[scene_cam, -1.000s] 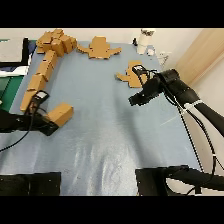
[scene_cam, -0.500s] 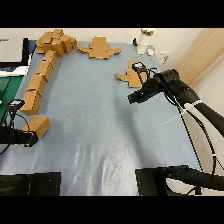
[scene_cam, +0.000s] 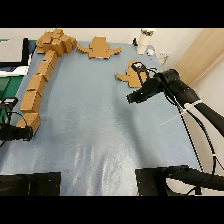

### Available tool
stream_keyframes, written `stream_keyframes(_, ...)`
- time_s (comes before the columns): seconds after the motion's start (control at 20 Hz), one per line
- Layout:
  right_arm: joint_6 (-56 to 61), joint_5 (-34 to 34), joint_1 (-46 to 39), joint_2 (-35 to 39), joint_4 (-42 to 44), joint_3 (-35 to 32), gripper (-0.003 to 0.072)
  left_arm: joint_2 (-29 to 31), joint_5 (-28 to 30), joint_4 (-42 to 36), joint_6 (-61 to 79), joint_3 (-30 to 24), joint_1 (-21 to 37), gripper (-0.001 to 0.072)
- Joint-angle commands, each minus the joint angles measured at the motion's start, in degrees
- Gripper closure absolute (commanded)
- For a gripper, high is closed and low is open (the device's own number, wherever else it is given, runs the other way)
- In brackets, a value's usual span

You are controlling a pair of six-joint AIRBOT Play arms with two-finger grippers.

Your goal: Fold the box.

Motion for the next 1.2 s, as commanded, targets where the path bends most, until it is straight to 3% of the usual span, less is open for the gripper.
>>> stream_keyframes(0.0,0.0,-0.7,0.0,0.0,0.5,0.1,0.0683,-5.5,2.1,1.2,-1.3,-0.2,0.1,0.0183)
stream_keyframes(0.4,0.0,-1.8,0.0,0.0,0.5,0.1,0.0682,-7.7,7.8,4.7,-4.6,-0.2,0.2,0.0183)
stream_keyframes(0.7,0.0,-1.7,0.0,0.0,0.7,0.1,0.0683,-9.0,8.5,5.9,-5.7,-0.5,5.7,0.0183)
stream_keyframes(1.15,0.0,-1.7,0.0,0.0,0.7,0.1,0.0683,-11.0,8.4,-0.8,1.0,-0.9,5.7,0.0172)
